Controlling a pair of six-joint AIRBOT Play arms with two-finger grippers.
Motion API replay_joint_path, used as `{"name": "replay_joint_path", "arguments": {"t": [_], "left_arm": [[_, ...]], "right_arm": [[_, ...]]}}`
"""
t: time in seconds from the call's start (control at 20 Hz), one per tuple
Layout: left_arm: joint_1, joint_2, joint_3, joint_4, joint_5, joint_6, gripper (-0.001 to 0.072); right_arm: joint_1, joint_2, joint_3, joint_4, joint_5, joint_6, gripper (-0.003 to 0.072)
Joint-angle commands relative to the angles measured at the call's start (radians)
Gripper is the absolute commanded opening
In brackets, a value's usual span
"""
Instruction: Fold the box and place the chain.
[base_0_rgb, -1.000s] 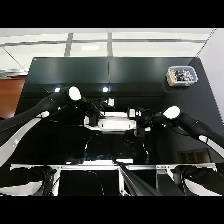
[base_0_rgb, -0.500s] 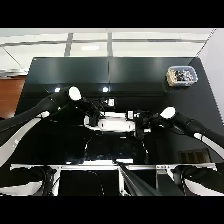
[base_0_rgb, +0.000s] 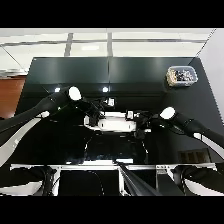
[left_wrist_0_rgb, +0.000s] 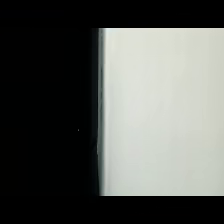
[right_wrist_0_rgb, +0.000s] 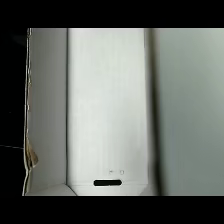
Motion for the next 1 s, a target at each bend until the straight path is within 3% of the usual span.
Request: {"name": "replay_joint_path", "arguments": {"t": [0.0, 0.5, 0.55, 0.6, 0.75, 0.8, 0.9, 0.95], "left_arm": [[0.000, 0.000, 0.000, 0.000, 0.000, 0.000, 0.0030], [0.000, 0.000, 0.000, 0.000, 0.000, 0.000, 0.0030], [0.000, 0.000, 0.000, 0.000, 0.000, 0.000, 0.0030], [0.000, 0.000, 0.000, 0.000, 0.000, 0.000, 0.0030], [0.000, 0.000, 0.000, 0.000, -0.001, 0.000, 0.0032], [0.000, 0.001, 0.000, 0.000, -0.001, 0.000, 0.0056], [0.002, 0.011, 0.010, 0.007, -0.012, -0.005, 0.0421], [0.002, 0.020, 0.021, 0.016, -0.023, -0.025, 0.0475]], "right_arm": [[0.001, -0.001, 0.000, 0.002, -0.019, 0.016, 0.0714], [0.002, -0.002, 0.000, -0.002, -0.019, 0.016, 0.0710], [0.002, -0.002, 0.000, -0.002, -0.019, 0.016, 0.0584], [0.002, -0.002, 0.000, -0.002, -0.019, 0.016, 0.0515], [0.002, -0.002, 0.000, -0.002, -0.019, 0.016, 0.0494], [0.002, -0.002, 0.000, -0.002, -0.019, 0.016, 0.0494], [0.002, -0.002, 0.000, -0.003, -0.016, 0.016, 0.0494], [0.002, -0.002, 0.000, -0.006, -0.014, 0.014, 0.0494]]}}
